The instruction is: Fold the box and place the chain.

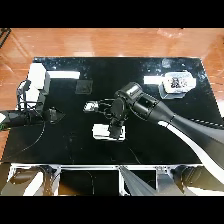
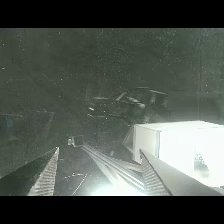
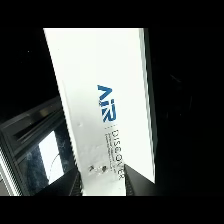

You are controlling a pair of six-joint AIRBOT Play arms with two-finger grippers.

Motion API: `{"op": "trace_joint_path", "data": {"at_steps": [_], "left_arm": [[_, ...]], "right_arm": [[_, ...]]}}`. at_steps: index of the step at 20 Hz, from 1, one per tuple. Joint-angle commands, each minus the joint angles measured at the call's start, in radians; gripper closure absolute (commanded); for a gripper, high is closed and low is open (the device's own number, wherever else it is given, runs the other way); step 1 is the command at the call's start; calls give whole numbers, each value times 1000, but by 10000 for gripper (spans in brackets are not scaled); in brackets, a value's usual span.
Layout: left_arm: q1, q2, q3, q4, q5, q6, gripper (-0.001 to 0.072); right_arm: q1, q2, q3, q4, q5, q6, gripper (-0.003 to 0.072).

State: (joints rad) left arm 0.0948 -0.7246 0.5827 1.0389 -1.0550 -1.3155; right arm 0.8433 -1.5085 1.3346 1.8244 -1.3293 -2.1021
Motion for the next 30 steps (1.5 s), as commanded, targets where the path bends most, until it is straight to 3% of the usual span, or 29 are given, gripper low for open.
{"op": "trace_joint_path", "data": {"at_steps": [1, 14, 16, 18, 26, 30], "left_arm": [[1, -1, 0, 0, 0, 0, 97], [1, -1, 0, 0, 0, 0, 97], [1, -1, 0, 0, 0, 0, 97], [1, -1, 0, 0, 0, 0, 97], [1, -1, 0, 0, 0, 0, 97], [1, -1, 0, 0, -1, 0, 97]], "right_arm": [[0, 1, 1, 2, -3, 1, 387], [29, -6, -6, 5, 11, 1, 387], [29, -7, -6, 3, 16, 1, 375], [29, -7, -6, 3, 20, 5, 282], [28, -21, -5, 4, 23, 46, 283], [-5, 56, -5, 5, 15, 172, 282]]}}
